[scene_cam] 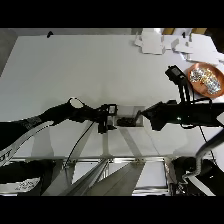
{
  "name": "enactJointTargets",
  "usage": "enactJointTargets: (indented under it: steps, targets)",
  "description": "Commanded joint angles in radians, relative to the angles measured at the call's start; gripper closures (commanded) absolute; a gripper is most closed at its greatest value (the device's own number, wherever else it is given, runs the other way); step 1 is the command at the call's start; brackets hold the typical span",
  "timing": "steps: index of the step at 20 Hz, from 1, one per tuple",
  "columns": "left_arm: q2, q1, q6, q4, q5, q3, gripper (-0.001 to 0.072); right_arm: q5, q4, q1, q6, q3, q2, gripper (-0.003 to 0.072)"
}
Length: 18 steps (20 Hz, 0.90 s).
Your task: Fold the box and place the chain.
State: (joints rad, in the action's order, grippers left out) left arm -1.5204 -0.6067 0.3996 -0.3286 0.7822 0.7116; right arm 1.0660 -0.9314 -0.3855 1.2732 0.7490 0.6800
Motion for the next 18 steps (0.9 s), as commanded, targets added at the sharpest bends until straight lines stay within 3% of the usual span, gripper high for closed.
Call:
enactJointTargets:
  steps: [1,5,10,13,18]
  targets:
    - [0.001,0.0,0.0,0.0,0.0,0.0,0.05,-0.038,0.164,-0.001,-0.101,0.001,0.049,0.0674]
    - [0.001,0.001,0.0,0.0,0.0,0.0,0.05,-0.078,0.194,-0.044,-0.203,0.001,0.197,0.0674]
    - [0.001,0.0,0.0,0.0,0.0,0.0,0.05,-0.121,0.082,-0.126,-0.201,0.001,0.347,0.0673]
    - [0.001,0.0,0.0,0.0,0.0,0.0,0.05,-0.111,0.055,-0.126,-0.202,0.018,0.359,0.0563]
    - [0.001,0.001,0.0,0.0,0.0,0.0,0.05,-0.012,-0.093,-0.121,-0.284,0.263,0.399,0.0577]
